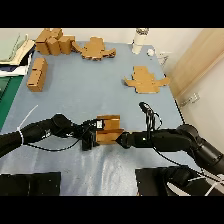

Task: Fold the box.

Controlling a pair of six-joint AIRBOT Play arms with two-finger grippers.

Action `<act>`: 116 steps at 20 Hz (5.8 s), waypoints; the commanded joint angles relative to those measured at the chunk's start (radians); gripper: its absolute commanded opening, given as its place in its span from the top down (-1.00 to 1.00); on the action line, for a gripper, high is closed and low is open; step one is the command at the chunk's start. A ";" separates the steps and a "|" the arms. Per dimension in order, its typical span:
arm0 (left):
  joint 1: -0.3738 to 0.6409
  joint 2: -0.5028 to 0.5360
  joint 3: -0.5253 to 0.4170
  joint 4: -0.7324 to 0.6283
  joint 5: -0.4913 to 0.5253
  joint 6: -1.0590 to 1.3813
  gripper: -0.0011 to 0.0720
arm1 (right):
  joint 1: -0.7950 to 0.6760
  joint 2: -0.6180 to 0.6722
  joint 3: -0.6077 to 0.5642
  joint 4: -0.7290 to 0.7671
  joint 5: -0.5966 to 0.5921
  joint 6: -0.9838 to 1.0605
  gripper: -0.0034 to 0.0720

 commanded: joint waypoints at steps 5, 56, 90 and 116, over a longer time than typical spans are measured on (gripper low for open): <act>-0.002 -0.004 -0.001 0.008 -0.045 0.009 -0.47 | 0.000 -0.049 0.000 0.002 0.114 0.018 0.89; -0.002 -0.004 -0.001 0.008 -0.045 0.008 -0.47 | -0.061 -0.328 0.074 -0.253 0.013 -1.328 -0.79; -0.002 -0.004 -0.001 0.008 -0.045 0.008 -0.47 | 0.038 -0.384 0.048 -0.086 0.115 -1.471 -0.20; -0.002 -0.004 -0.001 0.008 -0.045 0.008 -0.47 | -0.360 -0.230 -0.052 -0.355 -0.217 -0.025 0.91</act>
